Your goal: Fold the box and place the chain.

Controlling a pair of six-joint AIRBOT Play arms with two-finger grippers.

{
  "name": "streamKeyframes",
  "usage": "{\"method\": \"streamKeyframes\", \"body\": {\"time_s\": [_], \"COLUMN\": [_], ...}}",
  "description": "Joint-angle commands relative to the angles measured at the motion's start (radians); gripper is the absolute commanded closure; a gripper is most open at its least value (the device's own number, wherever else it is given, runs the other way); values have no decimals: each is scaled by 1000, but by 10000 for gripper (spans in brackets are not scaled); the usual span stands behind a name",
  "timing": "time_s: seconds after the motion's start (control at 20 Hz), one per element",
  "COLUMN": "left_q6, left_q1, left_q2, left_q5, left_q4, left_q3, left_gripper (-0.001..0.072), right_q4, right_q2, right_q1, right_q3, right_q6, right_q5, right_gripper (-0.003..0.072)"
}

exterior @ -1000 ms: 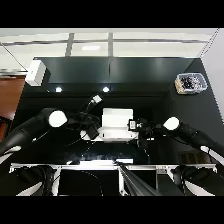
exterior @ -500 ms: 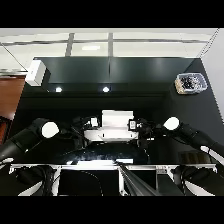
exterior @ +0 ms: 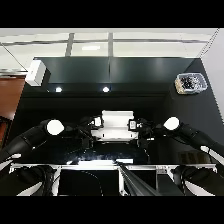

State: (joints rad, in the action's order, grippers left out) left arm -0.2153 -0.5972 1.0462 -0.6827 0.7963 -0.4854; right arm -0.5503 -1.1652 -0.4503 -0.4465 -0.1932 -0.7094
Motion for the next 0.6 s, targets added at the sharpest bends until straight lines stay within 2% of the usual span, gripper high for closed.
{"method": "streamKeyframes", "body": {"time_s": [0.0,0.25,0.55], "left_q6": [32,28,33], "left_q1": [-22,-27,-27], "left_q2": [19,19,53], "left_q5": [23,52,55], "left_q4": [-39,-55,-281], "left_q3": [1,1,1], "left_gripper": [423,423,423], "right_q4": [0,0,0], "right_q2": [-1,-1,-1], "right_q1": [0,0,0], "right_q3": [0,0,0], "right_q6": [2,2,1], "right_q5": [-5,-5,-4], "right_gripper": [278,278,278]}}
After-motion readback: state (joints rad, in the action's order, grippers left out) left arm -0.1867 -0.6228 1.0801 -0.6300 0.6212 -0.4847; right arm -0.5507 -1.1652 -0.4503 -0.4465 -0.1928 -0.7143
